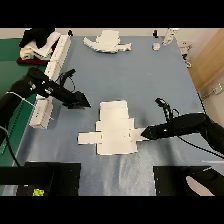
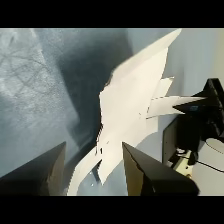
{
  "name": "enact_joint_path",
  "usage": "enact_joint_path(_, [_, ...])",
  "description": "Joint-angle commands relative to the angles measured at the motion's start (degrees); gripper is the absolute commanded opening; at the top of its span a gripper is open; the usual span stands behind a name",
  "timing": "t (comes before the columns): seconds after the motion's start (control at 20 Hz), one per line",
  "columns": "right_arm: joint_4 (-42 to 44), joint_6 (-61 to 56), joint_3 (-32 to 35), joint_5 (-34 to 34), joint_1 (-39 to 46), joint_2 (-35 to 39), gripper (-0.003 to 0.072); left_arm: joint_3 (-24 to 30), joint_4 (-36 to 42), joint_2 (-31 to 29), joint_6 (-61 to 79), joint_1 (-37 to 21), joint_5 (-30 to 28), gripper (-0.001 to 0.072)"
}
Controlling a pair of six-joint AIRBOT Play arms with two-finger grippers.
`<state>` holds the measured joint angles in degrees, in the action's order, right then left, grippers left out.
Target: Fold the box.
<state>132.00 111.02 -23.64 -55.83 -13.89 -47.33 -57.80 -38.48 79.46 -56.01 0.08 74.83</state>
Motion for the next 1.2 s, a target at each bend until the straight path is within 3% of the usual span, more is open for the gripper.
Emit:
enact_joint_path(0.0, [0.11, 0.02, 0.26, -0.37, -0.17, 0.48, 0.0002, 1.14, 8.59, 7.74, 8.33, 1.51, 0.98, 0.0525])
enact_joint_path(0.15, [0.09, 0.02, 0.26, -0.81, -0.17, 0.5, 0.0001, -0.85, 13.92, 15.3, 11.21, 3.54, 1.2, 0.0525])
enact_joint_path(0.35, [0.07, 0.02, 0.26, -0.79, -0.17, 0.48, 0.0002, -4.2, 16.94, 22.01, 13.64, 5.88, 6.1, 0.0517])
enact_joint_path(0.75, [0.04, 0.02, 0.26, -0.76, -0.17, 0.48, 0.0001, -7.19, 16.17, 23.58, 16.5, 8.9, 9.44, 0.0515])
enact_joint_path(0.85, [0.02, 0.02, 0.26, -0.76, -0.17, 0.46, 0.0002, -7.19, 15.98, 23.58, 18.43, 8.87, 11.17, 0.0262])
enact_joint_path(1.15, [-0.13, 0.02, 0.26, -0.76, -0.17, -0.87, 0.0002, -7.21, 15.04, 23.58, 20.96, 9.9, 12.15, 0.0242])
